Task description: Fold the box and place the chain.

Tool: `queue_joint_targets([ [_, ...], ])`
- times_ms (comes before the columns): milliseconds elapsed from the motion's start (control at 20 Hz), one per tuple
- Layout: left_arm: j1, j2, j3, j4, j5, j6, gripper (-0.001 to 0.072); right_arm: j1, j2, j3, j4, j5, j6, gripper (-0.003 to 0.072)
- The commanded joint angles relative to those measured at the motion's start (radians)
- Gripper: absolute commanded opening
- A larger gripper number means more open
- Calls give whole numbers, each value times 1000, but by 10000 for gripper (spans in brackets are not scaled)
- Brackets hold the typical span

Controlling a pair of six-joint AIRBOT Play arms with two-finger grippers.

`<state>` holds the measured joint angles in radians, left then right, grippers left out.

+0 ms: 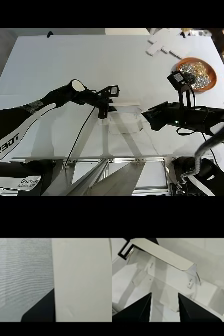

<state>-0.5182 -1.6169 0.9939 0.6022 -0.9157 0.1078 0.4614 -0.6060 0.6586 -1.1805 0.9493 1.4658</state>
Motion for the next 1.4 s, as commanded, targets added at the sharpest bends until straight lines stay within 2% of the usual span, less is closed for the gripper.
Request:
queue_joint_targets([
  [0, -1, -1, -1, 19, 0, 0, 8, 1, 1, 1, -2, 1, 0, 368],
  [150, -1, -1, -1, 19, -1, 0, 8, 1, 1, 1, -2, 2, -2, 353],
  [200, -1, -1, -1, 19, -1, 0, 8, 1, 1, 1, -2, 5, -22, 272],
  [250, -1, -1, -1, 19, 0, 0, 8, 1, 1, 1, -2, 12, -72, 88],
  [300, -1, -1, -1, 19, 0, 0, 8, 1, 0, 1, 0, 21, -144, 14],
  [450, -1, -1, -1, 19, 0, 0, 8, 1, -21, -2, 27, 123, -443, 14],
  [600, -1, -1, -1, 19, 0, 0, 8, 1, -100, -3, 27, 323, -759, 15],
  [650, -1, -1, -1, 19, 0, 0, 8, 1, -138, -6, 43, 357, -827, 18],
  [750, -1, -1, -1, 19, 0, 0, 8, 0, -205, -24, 98, 346, -910, 17],
  [850, -1, -1, -1, 19, -3, 0, 8, -2, -226, -63, 79, 244, -1017, 18],
  [900, -1, -1, -1, 19, -3, 0, 8, -2, -221, -95, 75, 163, -1060, 82],
  [950, -1, -1, -1, 19, -4, 0, 8, -2, -211, -137, 87, 68, -1089, 423],
  [1000, -1, -1, -1, 19, -5, 0, 8, 4, -195, -193, 119, -60, -1128, 711],
  [1100, -1, -1, -1, 19, -4, 0, 8, 27, -167, -296, 120, -224, -1210, 699],
  [1250, -1, -1, -1, 19, -4, 0, 8, 56, -165, -382, 106, -304, -1222, 696],
  [1350, -1, -1, -1, 19, -4, 0, 8, 61, -166, -418, 125, -403, -1242, 696],
])
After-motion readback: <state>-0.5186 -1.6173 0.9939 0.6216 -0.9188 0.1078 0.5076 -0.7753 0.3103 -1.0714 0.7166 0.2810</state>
